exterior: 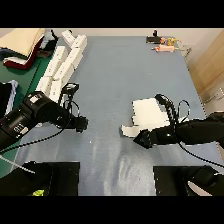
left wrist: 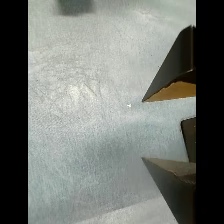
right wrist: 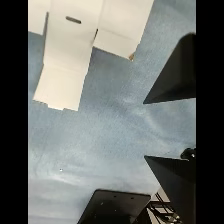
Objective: Fold the box.
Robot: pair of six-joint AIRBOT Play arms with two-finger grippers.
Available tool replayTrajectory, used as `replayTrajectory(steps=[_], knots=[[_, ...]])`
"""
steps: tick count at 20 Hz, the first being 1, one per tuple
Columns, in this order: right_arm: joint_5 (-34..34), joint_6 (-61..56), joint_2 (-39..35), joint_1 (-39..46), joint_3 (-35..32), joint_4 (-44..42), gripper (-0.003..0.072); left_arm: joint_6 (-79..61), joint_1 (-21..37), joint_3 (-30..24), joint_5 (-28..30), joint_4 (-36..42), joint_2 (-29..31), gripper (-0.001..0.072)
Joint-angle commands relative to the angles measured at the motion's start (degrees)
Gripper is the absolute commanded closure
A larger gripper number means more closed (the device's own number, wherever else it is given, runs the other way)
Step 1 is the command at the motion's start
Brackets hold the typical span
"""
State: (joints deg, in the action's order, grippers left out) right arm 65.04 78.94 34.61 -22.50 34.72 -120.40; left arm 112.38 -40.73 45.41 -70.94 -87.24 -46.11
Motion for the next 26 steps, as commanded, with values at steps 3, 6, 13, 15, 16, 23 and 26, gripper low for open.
replayTrajectory(steps=[3,6,13,15,16,23,26], knots=[[-0.02,0.0,-0.04,0.0,0.07,0.0,0.0205,-0.02,0.02,0.0,0.02,-0.02,0.04,0.0178],[-0.02,0.0,-0.04,0.0,0.07,-0.02,0.0205,-0.02,0.02,0.0,0.0,0.0,0.04,0.0179],[-4.17,0.0,0.37,0.0,0.02,1.88,0.0205,-0.02,0.02,0.0,0.02,0.0,0.04,0.0179],[-4.15,-0.02,0.37,0.0,0.02,0.48,0.0205,-0.02,0.02,0.0,0.04,0.0,0.04,0.0179],[-4.15,-0.02,0.35,0.0,0.02,-0.28,0.0204,-0.02,0.02,0.0,0.2,0.0,0.04,0.0179],[-7.43,-1.7,2.27,0.02,0.02,-1.81,0.0205,-0.02,0.02,0.0,8.96,0.0,0.04,0.0179],[-3.85,-8.98,6.8,3.78,2.99,9.79,0.0205,-0.02,0.02,0.0,12.0,0.0,0.02,0.0179]])
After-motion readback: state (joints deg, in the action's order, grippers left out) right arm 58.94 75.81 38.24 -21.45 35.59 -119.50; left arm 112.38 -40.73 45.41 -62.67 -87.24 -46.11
